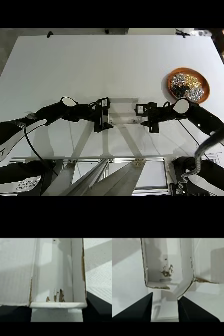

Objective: Fold the box and place the chain.

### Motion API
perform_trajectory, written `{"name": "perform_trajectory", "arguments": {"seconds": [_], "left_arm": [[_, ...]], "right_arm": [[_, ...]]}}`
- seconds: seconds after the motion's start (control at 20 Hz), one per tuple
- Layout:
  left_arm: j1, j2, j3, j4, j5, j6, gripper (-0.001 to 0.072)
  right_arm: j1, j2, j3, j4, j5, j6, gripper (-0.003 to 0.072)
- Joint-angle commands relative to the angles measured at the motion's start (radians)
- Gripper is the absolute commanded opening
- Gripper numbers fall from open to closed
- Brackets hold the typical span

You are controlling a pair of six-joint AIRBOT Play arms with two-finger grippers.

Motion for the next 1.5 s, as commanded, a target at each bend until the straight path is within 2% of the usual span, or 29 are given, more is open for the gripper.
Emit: {"name": "perform_trajectory", "arguments": {"seconds": [0.0, 0.05, 0.15, 0.35, 0.4, 0.5, 0.85, 1.15, 1.2, 1.25, 1.45], "left_arm": [[-0.001, -0.001, 0.0, 0.0, 0.0, 0.0, 0.0014], [-0.001, -0.001, 0.0, 0.0, 0.0, 0.0, 0.0014], [-0.001, -0.001, 0.0, 0.0, 0.0, 0.0, 0.0014], [-0.001, -0.001, 0.0, 0.0, 0.0, 0.0, 0.0014], [-0.001, -0.001, 0.0, 0.0, 0.0, 0.0, 0.0014], [-0.001, -0.001, 0.0, 0.0, 0.0, 0.0, 0.0014], [-0.001, -0.001, 0.0, 0.0, 0.0, 0.0, 0.0014], [-0.001, -0.001, 0.0, 0.0, 0.0, 0.0, 0.0014], [-0.001, -0.001, 0.0, 0.0, 0.0, 0.0, 0.0014], [-0.001, -0.001, 0.0, 0.0, 0.0, 0.0, 0.0014], [-0.001, -0.001, 0.0, 0.0, 0.0, 0.0, 0.0014]], "right_arm": [[0.01, -0.017, 0.0, 0.037, -0.005, -0.005, 0.0287], [0.023, -0.02, 0.0, 0.039, -0.005, -0.005, 0.027], [0.057, -0.025, 0.0, 0.04, -0.013, -0.009, 0.0188], [0.086, -0.052, 0.0, 0.07, -0.067, -0.034, 0.0163], [0.086, -0.059, 0.0, 0.076, -0.072, -0.034, 0.0134], [0.086, -0.064, 0.0, 0.076, -0.072, -0.034, 0.0023], [0.093, -0.064, 0.0, 0.163, -0.092, -0.071, 0.0037], [0.149, -0.069, 0.0, 0.195, -0.091, -0.193, 0.0063], [0.152, -0.071, 0.0, 0.195, -0.091, -0.192, 0.0128], [0.152, -0.071, 0.0, 0.195, -0.091, -0.192, 0.0237], [0.152, -0.071, 0.0, 0.191, -0.094, -0.191, 0.0235]]}}
